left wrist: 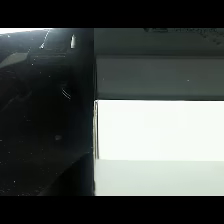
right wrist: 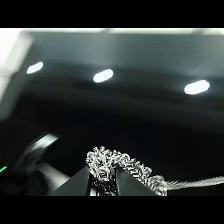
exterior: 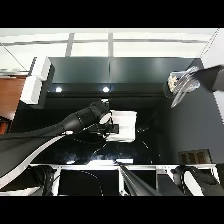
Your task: Fold the box and place the chain.
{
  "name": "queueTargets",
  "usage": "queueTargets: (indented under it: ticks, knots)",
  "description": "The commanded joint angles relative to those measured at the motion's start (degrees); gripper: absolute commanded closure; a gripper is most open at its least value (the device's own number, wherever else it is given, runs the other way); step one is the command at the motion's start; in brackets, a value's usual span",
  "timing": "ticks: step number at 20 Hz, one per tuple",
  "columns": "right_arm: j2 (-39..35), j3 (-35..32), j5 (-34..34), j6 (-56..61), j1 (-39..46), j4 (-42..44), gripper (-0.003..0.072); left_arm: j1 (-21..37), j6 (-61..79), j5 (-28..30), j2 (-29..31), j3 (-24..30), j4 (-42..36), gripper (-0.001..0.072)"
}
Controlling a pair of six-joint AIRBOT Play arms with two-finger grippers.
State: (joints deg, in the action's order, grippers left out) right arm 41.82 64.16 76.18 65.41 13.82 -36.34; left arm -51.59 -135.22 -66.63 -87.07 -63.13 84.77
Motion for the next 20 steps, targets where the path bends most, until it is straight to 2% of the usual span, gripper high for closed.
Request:
queueTargets:
  ticks: [1,4,11,16,20]
  knots:
    - [-1.6,-9.0,2.5,-2.9,-3.9,9.3,0.0679,0.0,0.0,0.1,0.0,0.0,0.0,0.0682]
    - [-1.6,-13.0,1.1,-1.5,-11.5,9.2,0.0679,0.0,0.0,0.1,0.0,0.0,0.0,0.0682]
    - [-1.2,-21.4,-12.4,1.9,-27.7,8.6,0.0680,0.0,0.0,0.1,0.0,0.0,0.0,0.0682]
    - [1.1,-24.5,-20.0,4.8,-33.0,8.2,0.0679,0.0,0.0,-0.1,0.0,0.0,0.0,0.0682]
    - [5.6,-24.7,-20.5,5.9,-33.9,4.2,0.0678,0.0,0.0,-0.1,0.0,0.0,0.0,0.0682]
